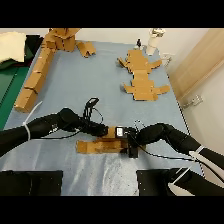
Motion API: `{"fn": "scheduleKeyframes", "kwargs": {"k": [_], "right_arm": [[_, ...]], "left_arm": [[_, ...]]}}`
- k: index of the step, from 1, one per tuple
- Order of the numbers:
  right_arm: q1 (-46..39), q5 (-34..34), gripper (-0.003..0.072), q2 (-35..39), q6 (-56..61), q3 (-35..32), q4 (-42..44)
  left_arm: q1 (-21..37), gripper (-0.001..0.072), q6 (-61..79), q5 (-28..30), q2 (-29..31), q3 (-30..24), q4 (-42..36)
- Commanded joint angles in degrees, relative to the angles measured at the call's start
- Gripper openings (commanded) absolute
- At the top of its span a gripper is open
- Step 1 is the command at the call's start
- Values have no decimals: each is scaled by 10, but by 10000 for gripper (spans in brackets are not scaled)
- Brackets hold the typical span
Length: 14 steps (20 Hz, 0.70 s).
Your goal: Fold the box.
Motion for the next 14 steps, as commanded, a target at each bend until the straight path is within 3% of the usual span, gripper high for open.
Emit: {"fn": "scheduleKeyframes", "kwargs": {"k": [1,14], "right_arm": [[1,0,504,0,0,0,0],[0,0,504,0,0,0,-5]], "left_arm": [[0,10,-85,-34,-25,27,128],[17,11,-40,-63,-2,67,132]]}}
